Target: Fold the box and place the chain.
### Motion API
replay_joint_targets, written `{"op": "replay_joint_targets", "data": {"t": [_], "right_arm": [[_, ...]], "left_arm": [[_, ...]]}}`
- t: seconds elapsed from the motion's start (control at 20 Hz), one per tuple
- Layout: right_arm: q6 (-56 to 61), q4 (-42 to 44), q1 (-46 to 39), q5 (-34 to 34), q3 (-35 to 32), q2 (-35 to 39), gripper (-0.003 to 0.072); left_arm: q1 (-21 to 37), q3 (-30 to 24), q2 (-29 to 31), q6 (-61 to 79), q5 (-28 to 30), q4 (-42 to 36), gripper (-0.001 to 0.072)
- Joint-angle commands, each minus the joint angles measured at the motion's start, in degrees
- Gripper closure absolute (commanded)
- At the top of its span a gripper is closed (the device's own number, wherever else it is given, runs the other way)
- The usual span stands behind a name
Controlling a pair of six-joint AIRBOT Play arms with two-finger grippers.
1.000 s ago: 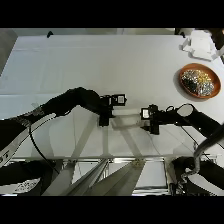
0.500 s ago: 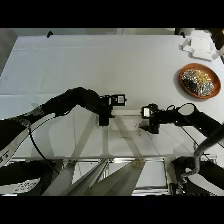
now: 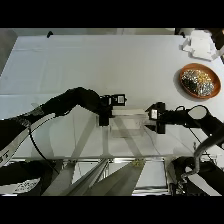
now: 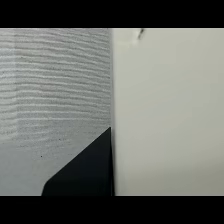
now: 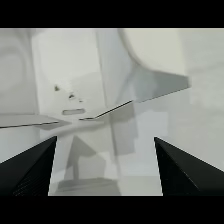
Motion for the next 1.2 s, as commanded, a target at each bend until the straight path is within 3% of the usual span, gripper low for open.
{"op": "replay_joint_targets", "data": {"t": [0.0,0.2,0.45,0.8,1.15], "right_arm": [[4.9,-2.0,3.2,-2.1,-5.3,6.1,-0.0007],[10.8,-5.0,8.1,-5.7,-8.8,11.6,-0.0007],[12.8,-4.2,12.9,-6.9,-8.9,11.7,-0.0005],[13.9,-1.4,13.0,-11.9,-8.9,11.7,-0.0004],[13.8,-1.1,13.0,-11.7,-8.8,11.7,-0.0003]], "left_arm": [[0.0,0.0,0.0,0.0,0.0,0.0,0.0699],[0.0,0.0,0.0,0.0,0.0,0.0,0.0699],[0.0,0.0,0.0,0.0,0.0,0.0,0.0699],[0.0,0.0,0.0,0.0,0.0,0.0,0.0699],[0.0,0.0,0.0,0.0,0.0,0.0,0.0699]]}}
